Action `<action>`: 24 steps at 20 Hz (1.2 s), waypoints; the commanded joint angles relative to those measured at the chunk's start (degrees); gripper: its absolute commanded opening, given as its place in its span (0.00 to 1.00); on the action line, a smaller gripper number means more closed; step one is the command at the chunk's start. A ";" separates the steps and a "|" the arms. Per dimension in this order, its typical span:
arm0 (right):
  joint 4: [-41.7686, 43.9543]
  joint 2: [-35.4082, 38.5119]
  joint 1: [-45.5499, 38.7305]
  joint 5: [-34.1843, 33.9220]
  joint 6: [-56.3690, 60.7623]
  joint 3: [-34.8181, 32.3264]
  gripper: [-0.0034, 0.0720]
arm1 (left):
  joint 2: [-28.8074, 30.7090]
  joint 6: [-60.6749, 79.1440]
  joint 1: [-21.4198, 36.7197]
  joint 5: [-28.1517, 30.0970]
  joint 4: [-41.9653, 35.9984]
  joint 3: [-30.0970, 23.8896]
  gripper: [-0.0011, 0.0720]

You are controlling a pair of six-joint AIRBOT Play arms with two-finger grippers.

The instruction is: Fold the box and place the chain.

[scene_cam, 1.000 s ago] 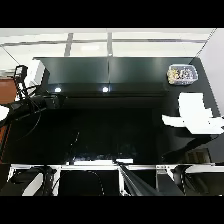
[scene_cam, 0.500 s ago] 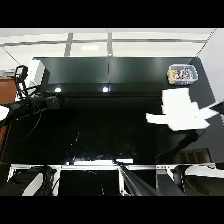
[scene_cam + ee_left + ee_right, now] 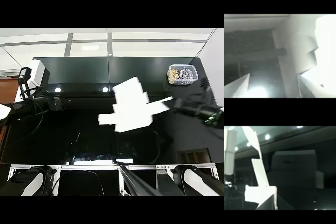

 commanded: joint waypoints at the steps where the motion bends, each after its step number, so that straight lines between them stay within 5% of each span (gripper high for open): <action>1: 9.49 7.21 15.45 -16.28 -0.96 -11.08 0.07 | -4.68 1.84 -2.69 -1.49 -5.62 0.02 0.98; 6: 12.15 7.30 32.50 -24.35 0.17 -12.44 0.07 | -19.65 6.38 -7.23 -6.67 -17.05 2.64 0.98; 10: 12.72 7.30 35.50 -27.47 0.22 -12.44 0.07 | -31.21 5.57 -7.10 -16.02 -17.57 6.71 0.98; 16: 12.70 7.30 35.50 -27.54 0.20 -12.44 0.07 | -36.63 3.23 -7.26 -18.62 -18.10 7.54 0.98; 20: 12.70 7.30 35.50 -27.54 0.20 -12.44 0.07 | -42.60 14.91 -7.63 -30.69 -26.84 8.98 0.98; 24: 12.68 7.30 35.50 -27.54 0.20 -12.44 0.07 | -47.30 15.17 -9.05 -32.96 -24.96 14.36 0.95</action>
